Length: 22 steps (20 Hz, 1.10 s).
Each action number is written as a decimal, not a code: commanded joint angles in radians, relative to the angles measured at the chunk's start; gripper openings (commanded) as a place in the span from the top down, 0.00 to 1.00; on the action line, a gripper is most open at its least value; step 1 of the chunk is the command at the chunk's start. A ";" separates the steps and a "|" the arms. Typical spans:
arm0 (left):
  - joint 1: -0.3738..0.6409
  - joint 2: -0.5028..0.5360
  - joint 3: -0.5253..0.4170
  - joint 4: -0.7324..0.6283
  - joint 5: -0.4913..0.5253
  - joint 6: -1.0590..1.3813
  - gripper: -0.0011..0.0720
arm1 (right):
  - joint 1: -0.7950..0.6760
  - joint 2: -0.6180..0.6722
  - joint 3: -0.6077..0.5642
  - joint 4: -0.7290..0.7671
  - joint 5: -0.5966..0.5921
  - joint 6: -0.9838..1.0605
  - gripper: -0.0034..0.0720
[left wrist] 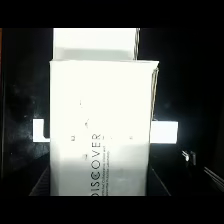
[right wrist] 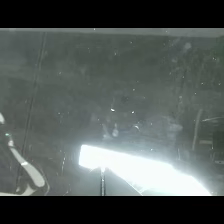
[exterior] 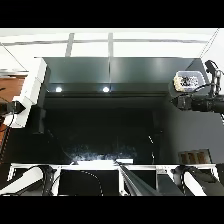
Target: Fold the box and place the chain.
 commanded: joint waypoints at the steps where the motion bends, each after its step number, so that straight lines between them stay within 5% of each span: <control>1: -0.016 -0.043 0.000 -0.011 0.051 0.016 0.53 | 0.001 0.000 0.000 0.000 -0.013 0.001 0.94; 4: -0.038 -0.074 0.000 -0.006 0.090 0.041 0.52 | 0.001 0.000 0.000 0.000 -0.013 0.002 0.94; 5: -0.043 -0.080 0.000 -0.006 0.105 0.041 0.45 | 0.001 0.000 0.000 0.000 -0.013 0.002 0.94; 7: -0.043 -0.087 0.000 -0.002 0.153 0.037 0.00 | 0.001 0.000 0.000 0.002 -0.012 0.002 0.94; 10: -0.043 -0.056 0.050 0.007 0.125 0.030 0.00 | 0.001 0.001 0.016 0.006 0.002 0.001 0.94; 14: -0.072 0.060 0.219 -0.043 -0.005 0.029 0.01 | 0.009 0.002 0.204 -0.004 0.084 0.001 0.94; 15: -0.098 0.094 0.258 -0.053 -0.031 0.024 0.19 | 0.011 0.001 0.266 -0.010 0.123 0.001 0.94; 17: -0.166 0.181 0.290 -0.066 -0.036 -0.106 0.94 | 0.011 0.004 0.367 -0.050 0.272 0.001 0.94; 19: -0.264 0.285 0.259 -0.123 -0.032 -0.183 0.95 | 0.018 0.061 0.372 -0.134 0.311 0.028 0.95; 22: -0.442 0.465 0.095 -0.172 0.033 -0.203 0.95 | 0.030 0.281 0.201 -0.257 0.063 0.056 0.95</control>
